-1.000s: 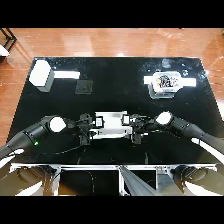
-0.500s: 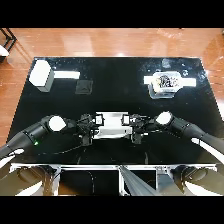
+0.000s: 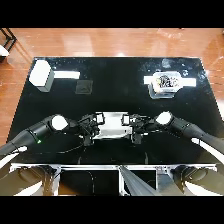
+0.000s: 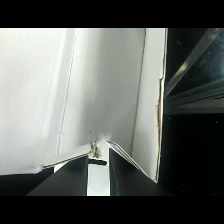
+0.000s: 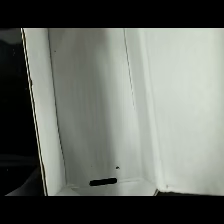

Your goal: Fold the box and place the chain.

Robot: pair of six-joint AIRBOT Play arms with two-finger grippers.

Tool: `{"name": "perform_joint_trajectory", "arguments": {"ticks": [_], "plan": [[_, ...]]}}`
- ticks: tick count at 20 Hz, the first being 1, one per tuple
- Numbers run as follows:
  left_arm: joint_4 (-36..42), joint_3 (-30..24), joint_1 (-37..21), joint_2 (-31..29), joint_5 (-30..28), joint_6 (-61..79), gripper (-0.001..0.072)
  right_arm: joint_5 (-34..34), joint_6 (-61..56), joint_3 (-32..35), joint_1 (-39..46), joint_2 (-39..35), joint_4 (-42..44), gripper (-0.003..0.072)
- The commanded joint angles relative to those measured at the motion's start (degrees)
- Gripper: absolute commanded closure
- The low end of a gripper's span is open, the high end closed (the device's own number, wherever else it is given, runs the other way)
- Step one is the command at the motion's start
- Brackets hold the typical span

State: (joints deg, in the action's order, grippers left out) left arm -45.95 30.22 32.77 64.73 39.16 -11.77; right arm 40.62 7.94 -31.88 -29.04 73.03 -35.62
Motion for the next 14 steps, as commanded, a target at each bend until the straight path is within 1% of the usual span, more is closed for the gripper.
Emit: {"name": "perform_joint_trajectory", "arguments": {"ticks": [1, 5, 8, 9, 10, 11, 12, 13, 14], "plan": [[0.24, 0.04, 0.07, 0.28, 0.09, 0.02, 0.0464, 0.02, -0.04, 0.04, 0.0, 0.04, 0.04, 0.028], [0.24, 0.04, 0.07, 0.28, -0.02, 0.02, 0.0464, 0.02, -0.04, 0.04, 0.0, 0.04, 0.04, 0.028], [1.11, 0.04, 0.04, 0.28, -0.24, 0.02, 0.044, 0.02, -0.04, 0.04, 0.0, 0.04, 0.04, 0.028], [1.7, 0.04, 0.04, 0.28, -0.24, 0.02, 0.0311, 0.02, -0.04, 0.04, 0.0, 0.04, 0.04, 0.028], [1.86, 0.04, 0.04, 0.28, -0.22, 0.02, 0.0242, 0.02, -0.04, 0.04, 0.0, 0.04, 0.04, 0.028], [1.79, 0.04, 0.04, 0.28, -0.09, 0.02, 0.0267, 0.02, -0.04, 0.04, 0.0, 0.04, 0.04, 0.0281], [1.68, 0.04, 0.04, 0.28, -0.07, 0.02, 0.0394, 0.02, -0.04, 0.04, 0.0, 0.04, 0.04, 0.028], [1.7, 0.04, 0.04, 0.28, -0.11, 0.02, 0.0451, 0.02, -0.04, 0.04, 0.0, 0.04, 0.04, 0.0281], [1.79, 0.04, 0.04, 0.28, -0.2, 0.02, 0.0439, 0.02, -0.04, 0.04, 0.0, 0.04, 0.04, 0.028]]}}
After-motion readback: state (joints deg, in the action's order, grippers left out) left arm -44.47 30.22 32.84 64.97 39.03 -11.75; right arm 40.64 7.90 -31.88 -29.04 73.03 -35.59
